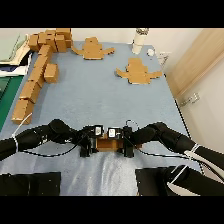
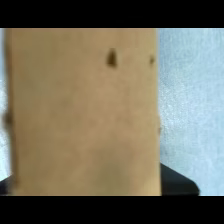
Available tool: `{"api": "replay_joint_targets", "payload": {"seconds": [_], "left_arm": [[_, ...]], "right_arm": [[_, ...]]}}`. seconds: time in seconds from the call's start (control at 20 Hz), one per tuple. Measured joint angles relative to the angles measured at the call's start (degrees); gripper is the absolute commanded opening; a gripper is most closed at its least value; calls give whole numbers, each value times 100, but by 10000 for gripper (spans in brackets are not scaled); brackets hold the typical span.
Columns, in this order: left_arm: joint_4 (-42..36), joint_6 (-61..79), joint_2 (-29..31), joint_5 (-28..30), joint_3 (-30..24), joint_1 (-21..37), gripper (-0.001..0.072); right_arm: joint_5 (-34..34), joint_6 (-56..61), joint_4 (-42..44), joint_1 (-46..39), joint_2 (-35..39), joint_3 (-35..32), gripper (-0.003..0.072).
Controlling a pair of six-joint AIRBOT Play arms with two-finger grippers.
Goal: Fold the box.
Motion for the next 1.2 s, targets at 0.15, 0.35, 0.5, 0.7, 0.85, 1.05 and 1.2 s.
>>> {"api": "replay_joint_targets", "payload": {"seconds": [0.15, 0.35, 0.5, 0.7, 0.85, 1.05, 1.2], "left_arm": [[0, -2, 0, -4, 0, 0, 520], [-2, -2, 0, -7, 0, 0, 520], [-2, -4, 0, -11, 0, 0, 520], [-11, -15, 0, 2, 0, 0, 521], [-7, -11, 0, -7, 0, 0, 520], [-4, -9, 0, -4, 0, 0, 521], [-4, -7, 0, -7, 0, 0, 520]], "right_arm": [[0, 2, 0, 0, 0, 0, 501], [0, 0, 0, 0, 0, 0, 501], [0, 2, 2, 0, 0, 0, 501], [0, 22, 33, -7, 20, -2, 720], [-72, 398, -20, -28, 214, -2, 720], [-487, 1141, -466, -155, 776, -4, 717], [-1019, 1803, -629, -203, 1360, -4, 712]]}}
